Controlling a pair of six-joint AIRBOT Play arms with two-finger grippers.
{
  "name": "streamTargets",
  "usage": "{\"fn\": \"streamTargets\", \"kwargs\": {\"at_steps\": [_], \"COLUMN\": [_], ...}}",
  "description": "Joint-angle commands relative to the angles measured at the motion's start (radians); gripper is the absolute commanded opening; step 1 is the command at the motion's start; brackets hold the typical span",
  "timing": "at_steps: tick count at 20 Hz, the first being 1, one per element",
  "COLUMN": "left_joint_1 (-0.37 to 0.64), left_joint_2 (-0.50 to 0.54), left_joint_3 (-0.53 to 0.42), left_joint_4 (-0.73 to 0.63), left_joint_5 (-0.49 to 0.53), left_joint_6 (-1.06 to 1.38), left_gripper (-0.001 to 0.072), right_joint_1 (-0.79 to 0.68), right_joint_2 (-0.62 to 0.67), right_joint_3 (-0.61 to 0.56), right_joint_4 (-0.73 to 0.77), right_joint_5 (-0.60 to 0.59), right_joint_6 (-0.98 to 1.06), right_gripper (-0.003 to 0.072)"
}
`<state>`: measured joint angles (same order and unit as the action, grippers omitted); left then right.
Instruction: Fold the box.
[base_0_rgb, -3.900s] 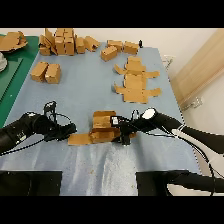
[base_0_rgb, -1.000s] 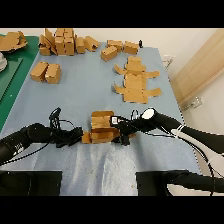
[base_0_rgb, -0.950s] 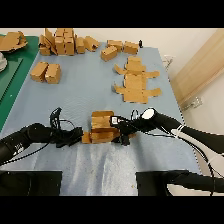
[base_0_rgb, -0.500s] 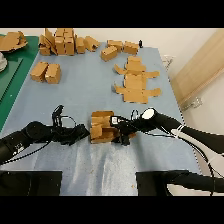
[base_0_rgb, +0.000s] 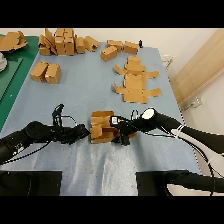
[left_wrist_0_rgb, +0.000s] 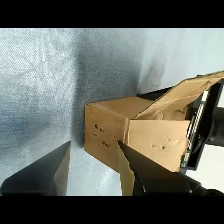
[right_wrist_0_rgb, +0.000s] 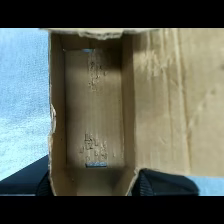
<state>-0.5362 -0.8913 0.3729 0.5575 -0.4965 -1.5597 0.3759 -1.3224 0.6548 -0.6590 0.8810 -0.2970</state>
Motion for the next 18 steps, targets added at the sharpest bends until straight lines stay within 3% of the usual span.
{"fn": "streamTargets", "kwargs": {"at_steps": [1,7,12,18], "left_joint_1": [0.000,-0.052,-0.100,-0.175], "left_joint_2": [0.001,0.001,0.001,0.000], "left_joint_3": [0.002,0.060,0.104,0.126], "left_joint_4": [0.004,0.032,0.397,0.450], "left_joint_5": [-0.005,-0.003,-0.031,-0.026], "left_joint_6": [-0.004,-0.040,-0.477,-0.562], "left_gripper": [0.0446,0.0447,0.0447,0.0447], "right_joint_1": [0.000,0.000,0.000,0.000], "right_joint_2": [0.000,0.000,0.000,0.000], "right_joint_3": [0.000,0.000,0.000,0.000], "right_joint_4": [0.000,0.000,0.000,0.000], "right_joint_5": [0.000,0.000,0.000,0.000], "right_joint_6": [0.000,0.000,0.000,0.000], "right_gripper": [0.0521,0.0521,0.0521,0.0521]}}
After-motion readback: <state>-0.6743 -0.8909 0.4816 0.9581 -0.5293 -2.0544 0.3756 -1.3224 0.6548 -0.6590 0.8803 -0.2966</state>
